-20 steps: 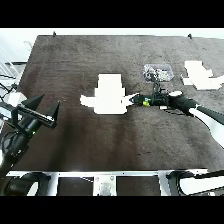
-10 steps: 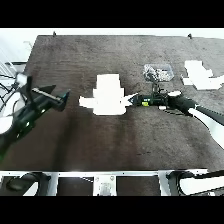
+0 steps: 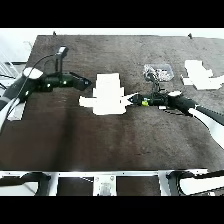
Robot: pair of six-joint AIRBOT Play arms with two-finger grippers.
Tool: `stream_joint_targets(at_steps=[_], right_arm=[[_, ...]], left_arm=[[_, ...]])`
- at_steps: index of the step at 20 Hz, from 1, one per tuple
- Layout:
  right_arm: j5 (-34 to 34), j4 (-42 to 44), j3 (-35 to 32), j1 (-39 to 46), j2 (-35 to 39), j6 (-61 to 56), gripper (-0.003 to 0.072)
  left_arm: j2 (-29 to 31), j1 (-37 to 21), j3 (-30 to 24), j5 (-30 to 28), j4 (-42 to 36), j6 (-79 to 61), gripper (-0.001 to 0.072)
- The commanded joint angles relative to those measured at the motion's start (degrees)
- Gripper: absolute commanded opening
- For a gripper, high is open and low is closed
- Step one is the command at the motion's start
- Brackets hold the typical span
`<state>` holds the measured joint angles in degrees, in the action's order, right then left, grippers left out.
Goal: Fold the box and place the chain.
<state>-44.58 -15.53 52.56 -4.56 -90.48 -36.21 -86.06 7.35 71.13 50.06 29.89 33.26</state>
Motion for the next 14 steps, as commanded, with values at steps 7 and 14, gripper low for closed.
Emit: stream_joint_targets(at_steps=[7,14], right_arm=[[-0.5,0.8,0.1,0.0,0.0,0.0,0.0006],[-0.6,1.4,0.1,0.0,0.0,0.1,0.0006]], left_arm=[[-28.4,-0.9,37.9,27.0,14.7,18.1,0.0634],[-37.8,-1.7,45.4,28.8,9.5,17.2,0.0634]])
